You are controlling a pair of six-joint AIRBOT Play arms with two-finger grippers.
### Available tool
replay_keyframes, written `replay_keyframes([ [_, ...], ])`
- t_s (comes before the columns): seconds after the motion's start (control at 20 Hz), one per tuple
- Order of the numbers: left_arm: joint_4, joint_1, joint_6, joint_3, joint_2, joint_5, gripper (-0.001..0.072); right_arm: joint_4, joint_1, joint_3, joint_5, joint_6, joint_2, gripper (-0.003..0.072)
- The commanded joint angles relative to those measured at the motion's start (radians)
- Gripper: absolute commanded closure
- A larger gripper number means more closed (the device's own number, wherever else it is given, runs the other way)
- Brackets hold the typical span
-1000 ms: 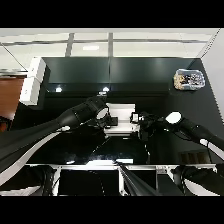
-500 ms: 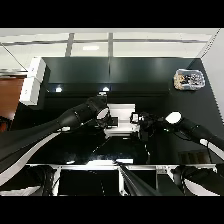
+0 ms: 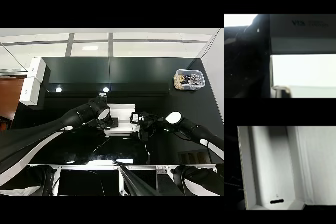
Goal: Fold the box and place the chain.
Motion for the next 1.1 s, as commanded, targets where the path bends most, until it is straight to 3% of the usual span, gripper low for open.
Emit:
replay_keyframes([
  [0.0,-0.004,0.000,0.000,0.001,-0.006,-0.001,0.0681,0.000,0.001,0.001,0.000,0.000,0.000,0.0447],
  [0.3,-0.003,0.000,0.003,0.001,-0.006,-0.003,0.0682,0.002,0.001,0.001,0.000,0.013,0.000,0.0445],
  [0.35,-0.003,0.000,0.003,0.002,-0.006,-0.004,0.0682,0.001,0.001,0.001,-0.012,0.060,0.001,0.0332],
  [0.4,-0.003,0.000,0.003,0.002,-0.006,-0.004,0.0682,-0.002,0.001,0.002,-0.026,0.099,0.001,0.0102],
  [0.45,-0.003,0.000,0.003,0.003,-0.006,-0.004,0.0682,-0.002,-0.001,0.003,-0.026,0.109,0.002,-0.0029],
  [0.6,-0.003,0.001,0.003,0.003,-0.006,-0.005,0.0682,-0.045,-0.002,0.004,-0.021,0.138,0.037,-0.0027],
  [0.8,-0.003,0.001,0.003,0.003,-0.006,-0.008,0.0681,-0.235,-0.001,0.004,0.054,0.194,0.129,-0.0026],
  [1.05,-0.002,0.001,0.004,0.003,-0.006,-0.016,0.0681,-0.220,0.001,0.004,0.069,0.091,0.138,-0.0024],
])
